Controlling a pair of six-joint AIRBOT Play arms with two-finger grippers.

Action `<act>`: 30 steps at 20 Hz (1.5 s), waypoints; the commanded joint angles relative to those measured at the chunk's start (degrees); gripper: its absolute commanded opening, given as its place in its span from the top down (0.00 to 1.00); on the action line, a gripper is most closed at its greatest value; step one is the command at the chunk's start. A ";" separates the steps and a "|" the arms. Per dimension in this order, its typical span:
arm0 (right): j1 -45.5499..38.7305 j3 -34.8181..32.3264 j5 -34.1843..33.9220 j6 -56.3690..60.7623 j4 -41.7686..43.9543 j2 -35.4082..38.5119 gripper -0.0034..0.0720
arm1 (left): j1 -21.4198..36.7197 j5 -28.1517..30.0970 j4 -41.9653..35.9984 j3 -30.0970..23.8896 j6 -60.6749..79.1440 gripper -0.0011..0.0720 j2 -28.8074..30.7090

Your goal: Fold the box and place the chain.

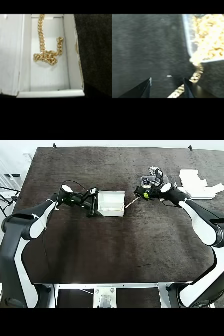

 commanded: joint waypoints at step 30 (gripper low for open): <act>-1.46 -0.68 -2.03 0.26 -5.07 2.56 0.94 | 0.00 -0.02 0.00 -0.02 0.00 0.41 -0.02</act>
